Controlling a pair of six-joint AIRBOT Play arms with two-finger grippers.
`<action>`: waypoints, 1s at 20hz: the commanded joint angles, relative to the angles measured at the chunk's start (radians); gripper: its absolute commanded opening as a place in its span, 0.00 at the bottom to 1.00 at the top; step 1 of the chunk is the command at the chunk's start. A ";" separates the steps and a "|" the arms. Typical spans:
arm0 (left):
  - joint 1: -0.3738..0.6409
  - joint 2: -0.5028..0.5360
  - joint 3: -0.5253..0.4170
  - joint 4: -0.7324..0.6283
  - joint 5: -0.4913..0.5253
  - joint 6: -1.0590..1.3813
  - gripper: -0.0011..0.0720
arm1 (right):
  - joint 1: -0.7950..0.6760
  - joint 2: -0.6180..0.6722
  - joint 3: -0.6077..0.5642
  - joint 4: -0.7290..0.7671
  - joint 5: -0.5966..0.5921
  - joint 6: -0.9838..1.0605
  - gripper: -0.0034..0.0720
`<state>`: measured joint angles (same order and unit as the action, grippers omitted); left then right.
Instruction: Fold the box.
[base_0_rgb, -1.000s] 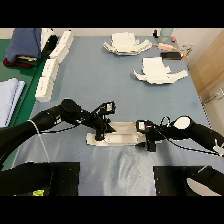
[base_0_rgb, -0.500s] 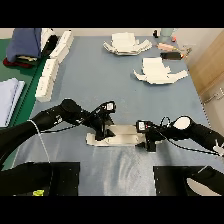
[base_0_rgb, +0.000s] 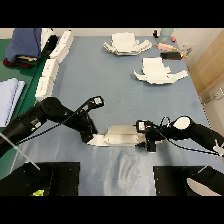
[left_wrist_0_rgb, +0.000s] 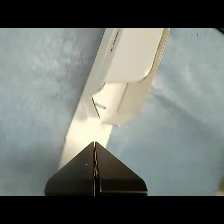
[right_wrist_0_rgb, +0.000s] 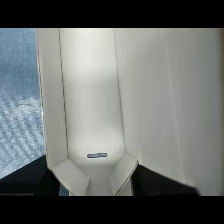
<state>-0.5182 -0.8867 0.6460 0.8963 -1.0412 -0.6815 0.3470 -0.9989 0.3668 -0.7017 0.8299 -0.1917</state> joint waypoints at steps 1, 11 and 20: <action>-0.018 0.082 0.001 -0.063 -0.067 -0.344 0.03 | 0.000 0.001 0.000 0.000 0.000 0.000 0.82; -0.147 -0.138 0.001 -0.552 0.507 -0.478 0.03 | 0.000 0.001 0.000 0.000 0.000 0.000 0.82; -0.150 -0.357 0.001 -0.551 0.461 -0.616 0.03 | 0.000 0.001 0.000 -0.001 0.000 0.000 0.82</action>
<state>-0.6666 -1.1999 0.6464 0.3489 -0.5602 -1.2575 0.3470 -0.9989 0.3668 -0.7021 0.8291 -0.1917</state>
